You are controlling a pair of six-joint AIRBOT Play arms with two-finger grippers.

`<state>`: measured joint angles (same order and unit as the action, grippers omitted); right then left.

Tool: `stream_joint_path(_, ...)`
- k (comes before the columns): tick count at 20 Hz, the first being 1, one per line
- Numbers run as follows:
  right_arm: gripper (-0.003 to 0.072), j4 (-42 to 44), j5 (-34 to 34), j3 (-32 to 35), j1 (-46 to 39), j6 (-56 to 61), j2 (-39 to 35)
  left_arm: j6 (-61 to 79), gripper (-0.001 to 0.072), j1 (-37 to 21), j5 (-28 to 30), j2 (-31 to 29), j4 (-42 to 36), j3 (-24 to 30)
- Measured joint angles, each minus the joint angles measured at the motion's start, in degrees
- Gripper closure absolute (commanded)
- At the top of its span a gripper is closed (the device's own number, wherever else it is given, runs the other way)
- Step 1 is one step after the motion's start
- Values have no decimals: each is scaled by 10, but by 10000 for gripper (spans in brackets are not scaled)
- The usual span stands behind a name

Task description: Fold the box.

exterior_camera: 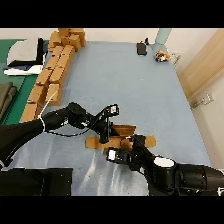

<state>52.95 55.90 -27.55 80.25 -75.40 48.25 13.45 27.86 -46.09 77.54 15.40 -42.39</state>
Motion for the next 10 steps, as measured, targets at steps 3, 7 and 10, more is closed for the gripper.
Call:
stream_joint_path(3,-32,-9,2,0,0,11,0,0,697,0,0,0,0,0)
stream_joint_path(7,-32,-13,5,0,0,61,0,0,697,0,0,0,0,0)
stream_joint_path(10,-33,-13,6,0,-2,107,0,0,697,0,0,0,0,0)
